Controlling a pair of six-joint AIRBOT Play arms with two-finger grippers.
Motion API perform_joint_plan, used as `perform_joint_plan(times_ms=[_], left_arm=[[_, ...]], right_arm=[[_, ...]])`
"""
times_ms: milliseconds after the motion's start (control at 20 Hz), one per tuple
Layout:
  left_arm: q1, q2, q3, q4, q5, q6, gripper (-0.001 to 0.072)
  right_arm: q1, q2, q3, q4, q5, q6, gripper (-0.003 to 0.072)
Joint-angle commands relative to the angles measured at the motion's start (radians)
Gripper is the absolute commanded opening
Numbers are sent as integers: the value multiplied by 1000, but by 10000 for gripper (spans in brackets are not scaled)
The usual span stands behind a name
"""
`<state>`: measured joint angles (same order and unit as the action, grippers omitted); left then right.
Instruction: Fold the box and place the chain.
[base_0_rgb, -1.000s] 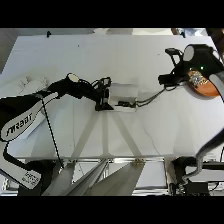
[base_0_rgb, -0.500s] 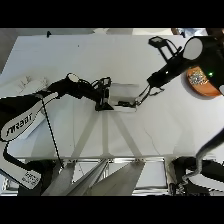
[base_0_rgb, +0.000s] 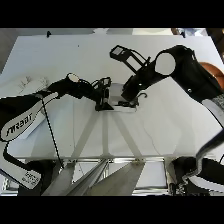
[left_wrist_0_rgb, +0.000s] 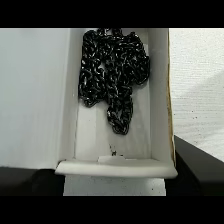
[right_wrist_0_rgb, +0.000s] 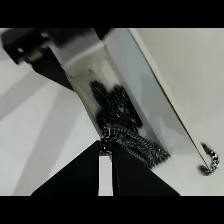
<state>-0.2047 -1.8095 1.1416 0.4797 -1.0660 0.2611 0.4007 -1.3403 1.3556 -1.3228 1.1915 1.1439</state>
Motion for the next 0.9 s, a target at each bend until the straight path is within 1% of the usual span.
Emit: perform_joint_plan(times_ms=[0, 400, 500, 550, 600, 650, 750, 850], left_arm=[[0, 0, 0, 0, 0, 0, 279], [0, 0, 0, 0, 0, 0, 279], [0, 0, 0, 0, 0, 0, 279], [0, 0, 0, 0, 0, 0, 279], [0, 0, 0, 0, 0, 0, 279], [0, 0, 0, 0, 0, 0, 279], [0, 0, 0, 0, 0, 0, 279], [0, 0, 0, 0, 0, 0, 279]], right_arm=[[21, -42, 1, 40, -59, -39, 10], [21, -283, 1, 43, -31, 1, 13], [21, -314, 1, 45, -10, 15, 21], [21, -315, 1, 45, -7, 38, 114], [21, -309, 1, 48, -6, 46, 264], [21, -295, 1, 48, -5, 45, 289], [21, -248, 1, 24, -1, 43, 289], [18, -180, 1, -82, 2, 25, 289]])
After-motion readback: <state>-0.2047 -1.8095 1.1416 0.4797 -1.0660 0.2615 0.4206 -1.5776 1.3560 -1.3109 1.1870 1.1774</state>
